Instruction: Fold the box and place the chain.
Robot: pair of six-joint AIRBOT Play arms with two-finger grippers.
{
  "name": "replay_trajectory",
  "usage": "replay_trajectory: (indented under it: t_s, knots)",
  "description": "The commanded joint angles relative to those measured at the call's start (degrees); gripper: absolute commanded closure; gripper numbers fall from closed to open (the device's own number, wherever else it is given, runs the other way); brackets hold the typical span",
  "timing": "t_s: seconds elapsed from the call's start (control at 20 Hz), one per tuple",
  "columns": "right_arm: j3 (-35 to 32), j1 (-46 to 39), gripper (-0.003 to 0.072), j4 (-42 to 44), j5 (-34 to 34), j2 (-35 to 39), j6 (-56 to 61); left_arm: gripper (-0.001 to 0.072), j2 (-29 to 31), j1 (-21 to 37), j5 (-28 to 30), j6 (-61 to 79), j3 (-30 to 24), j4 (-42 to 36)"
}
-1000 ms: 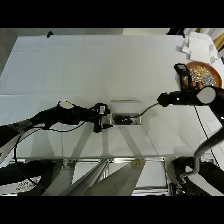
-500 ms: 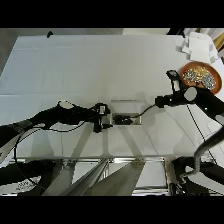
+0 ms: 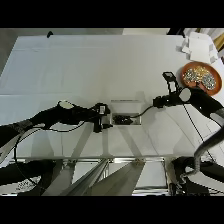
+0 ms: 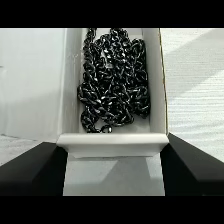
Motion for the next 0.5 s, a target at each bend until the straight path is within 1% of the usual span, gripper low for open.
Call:
replay_trajectory:
  t_s: [0.0,0.15,0.3,0.45]
  knots:
    - [0.0,0.7,0.039,-1.57,-0.28,-0.15,1.42,0.0639,0.02,-0.02,0.02,0.02,0.0,0.02]
    - [0.0,0.7,0.047,-2.36,0.66,-0.15,1.46,0.0639,0.02,-0.04,0.02,0.02,0.0,0.02]
    - [-0.02,0.72,0.0672,-2.45,1.62,-0.15,1.25,0.0639,0.02,-0.04,0.02,0.02,0.0,0.02]
    - [0.0,0.72,0.0673,-2.43,1.97,0.15,1.25,0.0639,0.02,-0.02,0.02,0.02,0.0,0.02]
